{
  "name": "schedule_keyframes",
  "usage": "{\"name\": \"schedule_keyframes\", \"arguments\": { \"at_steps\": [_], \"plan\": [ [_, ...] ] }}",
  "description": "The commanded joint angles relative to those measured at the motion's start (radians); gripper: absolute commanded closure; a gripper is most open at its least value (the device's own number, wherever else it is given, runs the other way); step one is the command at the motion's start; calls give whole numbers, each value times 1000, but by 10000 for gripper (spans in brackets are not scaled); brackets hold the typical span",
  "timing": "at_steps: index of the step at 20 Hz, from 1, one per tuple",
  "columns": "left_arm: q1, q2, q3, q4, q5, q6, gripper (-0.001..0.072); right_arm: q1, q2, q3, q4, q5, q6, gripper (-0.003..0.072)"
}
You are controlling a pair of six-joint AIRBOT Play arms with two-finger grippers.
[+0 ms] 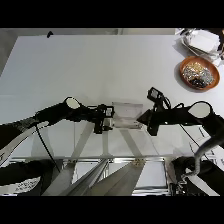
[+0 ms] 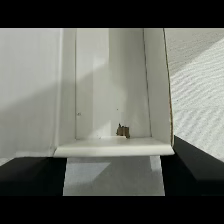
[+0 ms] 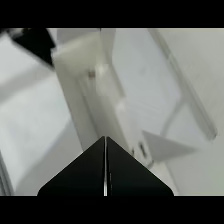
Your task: Fold the box and place the chain.
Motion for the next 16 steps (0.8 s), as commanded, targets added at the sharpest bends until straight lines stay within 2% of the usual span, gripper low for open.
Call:
{"name": "schedule_keyframes", "arguments": {
  "at_steps": [1, 4, 5, 7, 9, 11, 16],
  "plan": [
    [1, -1, 1, 0, 0, 0, 397, 0, 10, 3, -246, 72, 19, 671],
    [1, -1, 1, 0, 0, 0, 397, 0, 9, 3, -309, 49, -91, 669],
    [1, -1, 1, 0, 0, 0, 397, 0, 9, 3, -338, 30, -134, 634],
    [1, -1, 1, 0, 0, 0, 397, 0, 8, 2, -352, -21, -209, 424],
    [1, -1, 1, 0, 0, 0, 397, 0, -8, 2, -348, -50, -277, 417],
    [1, -1, 1, 0, 0, 0, 397, 19, -47, 1, -325, -81, -314, 468],
    [1, -1, 1, 0, 0, 0, 397, 113, -162, 0, -311, -167, -324, 469]
  ]
}}
